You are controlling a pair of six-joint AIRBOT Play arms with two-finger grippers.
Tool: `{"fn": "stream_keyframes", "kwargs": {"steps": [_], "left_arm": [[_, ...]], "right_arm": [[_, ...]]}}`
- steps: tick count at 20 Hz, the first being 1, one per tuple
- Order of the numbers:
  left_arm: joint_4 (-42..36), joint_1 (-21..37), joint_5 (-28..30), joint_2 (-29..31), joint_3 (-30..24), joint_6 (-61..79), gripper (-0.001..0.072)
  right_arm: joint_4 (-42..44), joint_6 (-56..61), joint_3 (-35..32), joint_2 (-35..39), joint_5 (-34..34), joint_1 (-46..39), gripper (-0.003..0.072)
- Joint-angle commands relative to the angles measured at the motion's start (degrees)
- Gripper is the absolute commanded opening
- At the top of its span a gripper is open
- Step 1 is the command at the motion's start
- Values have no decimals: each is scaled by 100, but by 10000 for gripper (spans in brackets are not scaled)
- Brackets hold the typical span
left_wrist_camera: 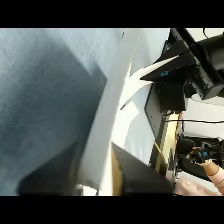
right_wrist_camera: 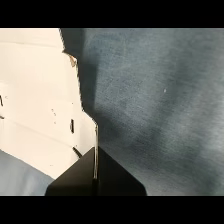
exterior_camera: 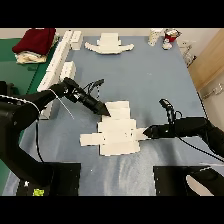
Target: Fold the box.
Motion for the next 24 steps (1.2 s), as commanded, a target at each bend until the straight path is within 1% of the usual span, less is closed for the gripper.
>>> {"fn": "stream_keyframes", "kwargs": {"steps": [1,8,9,10,11,12,13,15,17,20,22,24], "left_arm": [[227,-35,-46,-2,4,17,45],[122,-74,-120,0,4,302,44],[120,-72,-111,0,7,446,13],[120,-74,-118,2,7,632,13],[120,-74,-114,15,7,817,13],[101,-74,-94,55,7,1045,12],[37,-74,-87,114,7,1279,12],[2,-101,83,319,4,1668,10],[24,-179,339,579,-2,2020,9],[24,-411,922,1060,-81,2435,8],[26,-649,1384,1451,-262,2859,7],[46,-905,1947,1930,-592,3233,7]], "right_arm": [[-28,2,-4,-4,0,4,2],[-28,0,-2,-4,24,4,11],[-31,0,-2,-4,24,4,11],[-33,0,-2,-4,33,4,15],[-37,0,-2,-4,85,2,146],[-63,0,4,-4,210,2,333],[-138,0,35,-4,341,-2,371],[-555,11,188,-4,702,-2,370],[-1110,264,422,-4,984,-9,370],[-2046,1130,811,-4,1263,-164,370],[-2457,1845,1019,-4,1373,-334,370],[-2533,2227,1102,-4,1405,-476,370]]}}
